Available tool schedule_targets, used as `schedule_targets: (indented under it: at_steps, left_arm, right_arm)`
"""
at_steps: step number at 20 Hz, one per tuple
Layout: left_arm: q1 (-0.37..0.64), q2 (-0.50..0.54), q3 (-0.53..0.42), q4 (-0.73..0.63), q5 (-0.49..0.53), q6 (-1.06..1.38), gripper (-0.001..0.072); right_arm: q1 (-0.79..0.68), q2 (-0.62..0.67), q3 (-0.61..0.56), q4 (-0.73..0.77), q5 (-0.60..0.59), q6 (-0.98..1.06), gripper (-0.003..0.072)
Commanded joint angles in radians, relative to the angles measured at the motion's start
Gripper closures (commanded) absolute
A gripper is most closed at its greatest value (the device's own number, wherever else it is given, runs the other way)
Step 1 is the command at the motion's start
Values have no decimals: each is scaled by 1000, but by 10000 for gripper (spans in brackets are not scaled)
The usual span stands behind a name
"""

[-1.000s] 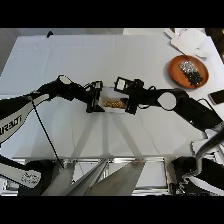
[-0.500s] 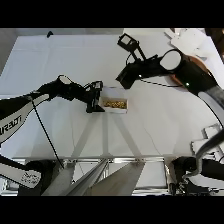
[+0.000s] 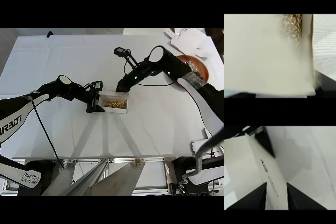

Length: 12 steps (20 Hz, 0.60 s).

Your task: Fold the box and place the chain.

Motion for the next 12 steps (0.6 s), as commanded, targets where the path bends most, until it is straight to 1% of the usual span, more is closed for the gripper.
schedule_targets:
  at_steps: [1, 3, 5, 8, 9, 10, 12]
  left_arm:
    - [0, -1, 0, 0, 0, 0, 330]
    - [0, -1, 0, 0, 0, 0, 330]
    - [0, -1, 0, 0, 0, 0, 330]
    - [0, -1, 0, 0, 0, 0, 330]
    - [0, -1, 0, 0, 0, 0, 330]
    - [0, -1, 0, 0, 0, 0, 330]
    - [0, -1, 0, 0, 0, 0, 330]
  right_arm:
    - [30, -3, 6, 86, 89, -84, 400]
    - [65, 7, 5, 101, 85, -129, 400]
    - [92, 9, 5, 77, 51, -166, 386]
    - [127, 9, 2, -50, -69, -167, 385]
    - [138, 9, 2, -97, -97, -167, 374]
    - [148, 9, 2, -132, -111, -167, 343]
    - [166, 12, 2, -182, -117, -167, 343]
